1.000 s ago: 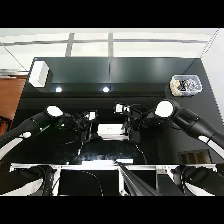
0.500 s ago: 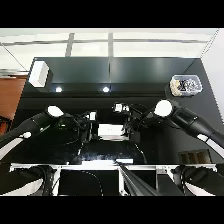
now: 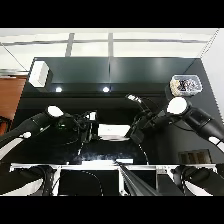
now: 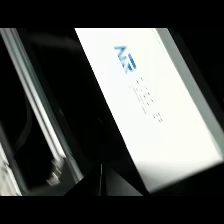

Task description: Fold the box and place the chain.

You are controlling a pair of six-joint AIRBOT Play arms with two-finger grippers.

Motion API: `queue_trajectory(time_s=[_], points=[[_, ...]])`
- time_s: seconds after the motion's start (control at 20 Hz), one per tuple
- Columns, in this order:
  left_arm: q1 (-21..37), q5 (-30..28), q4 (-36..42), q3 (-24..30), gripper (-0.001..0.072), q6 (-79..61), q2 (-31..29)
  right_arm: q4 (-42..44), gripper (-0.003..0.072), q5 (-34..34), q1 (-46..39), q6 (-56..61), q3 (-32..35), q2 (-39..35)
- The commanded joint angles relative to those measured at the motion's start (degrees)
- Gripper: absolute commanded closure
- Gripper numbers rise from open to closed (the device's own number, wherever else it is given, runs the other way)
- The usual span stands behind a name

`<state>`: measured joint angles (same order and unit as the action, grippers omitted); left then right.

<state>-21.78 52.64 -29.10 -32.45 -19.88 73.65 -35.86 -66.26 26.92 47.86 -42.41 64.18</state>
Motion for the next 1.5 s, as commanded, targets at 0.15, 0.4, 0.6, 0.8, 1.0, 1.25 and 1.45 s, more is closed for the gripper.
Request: queue_trajectory(time_s=[0.15, 0.4, 0.6, 0.8, 1.0, 1.25, 1.45], points=[[0.0, -0.1, 0.0, 0.0, 0.0238, 0.0, 0.0, 22.4, 0.0673, 13.6, -0.2, 5.9, 7.7, 4.0], [0.0, -0.1, 0.0, 0.0, 0.0226, 0.0, 0.0, 21.4, 0.0673, 14.3, 0.4, 6.5, 7.7, 8.6], [0.0, -0.1, 0.0, 0.0, 0.0214, 0.0, 0.0, 17.8, 0.0673, 15.7, 1.2, 8.1, 7.7, 9.4], [0.0, -0.1, 0.0, 0.0, 0.0214, 0.0, 0.0, 17.6, 0.0673, 15.7, 1.4, 7.8, 7.7, 9.4], [0.0, -0.1, 0.0, 0.0, 0.0214, 0.0, 0.0, 17.5, 0.0673, 13.8, 0.7, 6.5, 6.8, 8.1], [0.0, -0.2, -0.5, -0.1, 0.0168, 0.0, -0.1, 11.5, 0.0673, 2.6, -8.1, 7.3, 1.3, -2.7], [1.3, 0.7, -4.8, -1.0, -0.0011, 6.5, -3.2, 0.7, 0.0673, 0.6, -19.7, 13.4, 0.3, -14.1]])
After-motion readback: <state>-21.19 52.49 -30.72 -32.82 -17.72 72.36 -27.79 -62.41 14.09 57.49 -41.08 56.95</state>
